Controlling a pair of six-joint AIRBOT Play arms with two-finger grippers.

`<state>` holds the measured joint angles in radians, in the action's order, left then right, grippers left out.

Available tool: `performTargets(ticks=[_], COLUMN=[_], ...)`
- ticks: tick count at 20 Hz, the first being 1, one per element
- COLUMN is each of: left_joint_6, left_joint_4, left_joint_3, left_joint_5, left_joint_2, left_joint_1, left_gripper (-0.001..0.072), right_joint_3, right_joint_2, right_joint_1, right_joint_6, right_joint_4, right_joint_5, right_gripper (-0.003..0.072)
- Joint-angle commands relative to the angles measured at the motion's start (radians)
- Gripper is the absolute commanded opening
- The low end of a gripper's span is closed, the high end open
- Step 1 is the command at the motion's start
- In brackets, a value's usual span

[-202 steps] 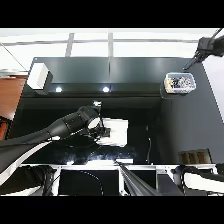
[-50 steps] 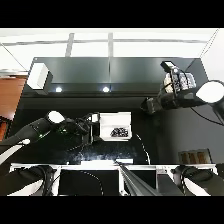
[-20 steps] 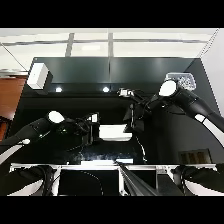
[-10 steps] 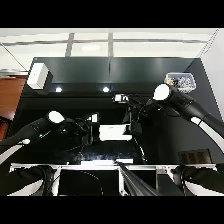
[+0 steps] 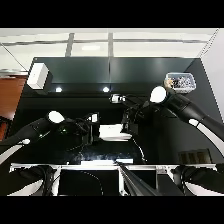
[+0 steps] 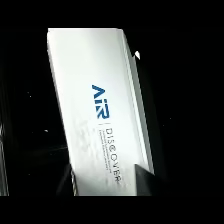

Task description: Fold the box and place the chain.

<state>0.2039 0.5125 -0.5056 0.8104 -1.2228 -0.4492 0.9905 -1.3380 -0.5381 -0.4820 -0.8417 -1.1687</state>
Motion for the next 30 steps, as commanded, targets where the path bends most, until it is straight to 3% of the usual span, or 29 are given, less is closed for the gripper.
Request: performTargets(ticks=[1, 2, 12, 15, 17, 30], left_joint_6=[0.003, 0.003, 0.003, 0.003, 0.003, 0.003], left_joint_4=[0.0, 0.0, 0.0, 0.0, 0.0, 0.0], left_joint_3=[0.0, 0.0, 0.0, 0.0, 0.0, 0.0], left_joint_5=[0.0, -0.001, 0.0, 0.0, 0.0, 0.0], left_joint_2=[-0.001, -0.001, -0.001, -0.001, -0.001, -0.001], left_joint_1=[0.0, 0.0, 0.0, 0.0, 0.0, 0.0], left_gripper=[0.0351, 0.0351, 0.0351, 0.0351, 0.0351, 0.0351], right_joint_3=[0.001, 0.001, -0.01, -0.009, -0.009, -0.008], right_joint_2=[0.0, 0.0, 0.0, 0.0, 0.0, 0.007], right_joint_1=[-0.013, -0.013, -0.047, -0.049, -0.049, -0.048], right_joint_6=[-0.012, -0.012, -0.023, -0.024, -0.028, -0.049], right_joint_4=[-0.001, -0.001, -0.005, -0.008, -0.008, -0.05], right_joint_5=[0.005, 0.002, -0.03, -0.032, -0.032, -0.066], right_gripper=[0.0281, 0.0251, 0.0253, 0.0257, 0.0301, 0.0298])
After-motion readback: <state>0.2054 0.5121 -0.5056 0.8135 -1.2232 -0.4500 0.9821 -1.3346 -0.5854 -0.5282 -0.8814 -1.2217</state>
